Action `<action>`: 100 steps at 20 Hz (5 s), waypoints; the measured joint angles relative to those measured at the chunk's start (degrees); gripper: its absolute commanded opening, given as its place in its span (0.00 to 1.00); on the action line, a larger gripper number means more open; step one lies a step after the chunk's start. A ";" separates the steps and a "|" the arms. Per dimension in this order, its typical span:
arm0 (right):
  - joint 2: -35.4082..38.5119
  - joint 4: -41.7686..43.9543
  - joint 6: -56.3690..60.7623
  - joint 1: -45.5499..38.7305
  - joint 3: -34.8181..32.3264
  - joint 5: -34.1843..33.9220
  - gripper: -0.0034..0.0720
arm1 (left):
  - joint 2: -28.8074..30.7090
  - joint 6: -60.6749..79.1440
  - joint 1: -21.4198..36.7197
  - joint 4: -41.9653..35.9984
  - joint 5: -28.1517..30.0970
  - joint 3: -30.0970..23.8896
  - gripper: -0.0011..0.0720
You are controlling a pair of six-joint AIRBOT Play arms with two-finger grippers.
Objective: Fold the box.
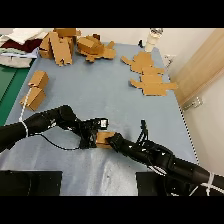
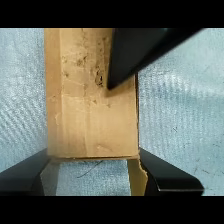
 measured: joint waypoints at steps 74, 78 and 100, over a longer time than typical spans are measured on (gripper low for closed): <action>33.86 -35.04 -0.39 -19.19 -0.48 48.96 0.05 | -15.23 -69.88 36.94 35.06 -0.17 38.80 0.96; 33.77 -34.77 -0.26 -19.19 -0.48 47.43 0.05 | -14.88 -71.28 38.25 38.14 -2.34 38.86 0.96; -18.14 -0.52 -50.86 -27.10 32.17 37.16 0.05 | -6.38 -70.38 10.25 19.45 -17.35 33.27 0.03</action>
